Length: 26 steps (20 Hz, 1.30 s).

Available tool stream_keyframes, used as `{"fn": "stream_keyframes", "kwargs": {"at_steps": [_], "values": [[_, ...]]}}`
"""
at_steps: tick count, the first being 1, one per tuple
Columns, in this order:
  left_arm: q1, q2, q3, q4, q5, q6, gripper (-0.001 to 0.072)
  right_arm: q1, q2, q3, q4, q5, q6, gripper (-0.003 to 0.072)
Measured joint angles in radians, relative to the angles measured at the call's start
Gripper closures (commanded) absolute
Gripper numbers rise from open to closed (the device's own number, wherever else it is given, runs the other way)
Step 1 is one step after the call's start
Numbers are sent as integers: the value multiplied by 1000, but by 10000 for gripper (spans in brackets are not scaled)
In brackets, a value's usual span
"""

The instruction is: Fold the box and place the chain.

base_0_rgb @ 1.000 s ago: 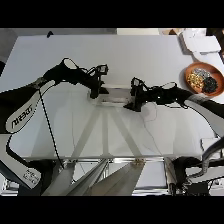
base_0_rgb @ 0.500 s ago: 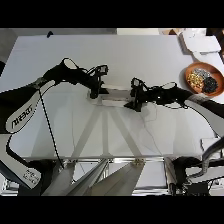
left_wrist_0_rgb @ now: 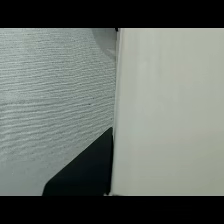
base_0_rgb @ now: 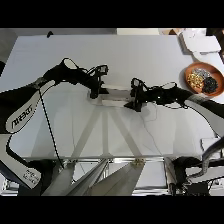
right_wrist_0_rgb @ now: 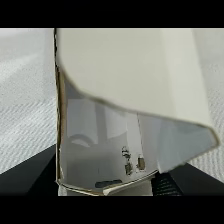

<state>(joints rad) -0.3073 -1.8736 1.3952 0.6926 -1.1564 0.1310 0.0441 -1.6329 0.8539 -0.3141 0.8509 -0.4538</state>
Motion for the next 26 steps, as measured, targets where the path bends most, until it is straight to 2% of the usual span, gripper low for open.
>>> {"fn": "stream_keyframes", "kwargs": {"at_steps": [11,12,15,17,21,26], "values": [[0,0,0,0,0,0,695,0,0,0,0,0,0,244],[0,0,0,0,0,0,672,0,0,0,0,0,0,244],[1,-3,-2,23,14,-3,488,0,0,0,0,-4,0,244],[-2,0,0,4,7,-2,414,0,0,0,-1,-3,-2,244],[3,5,0,2,-5,-2,415,0,0,0,-1,0,-3,244],[53,50,0,1,-80,-2,416,0,0,0,0,0,0,244]]}}
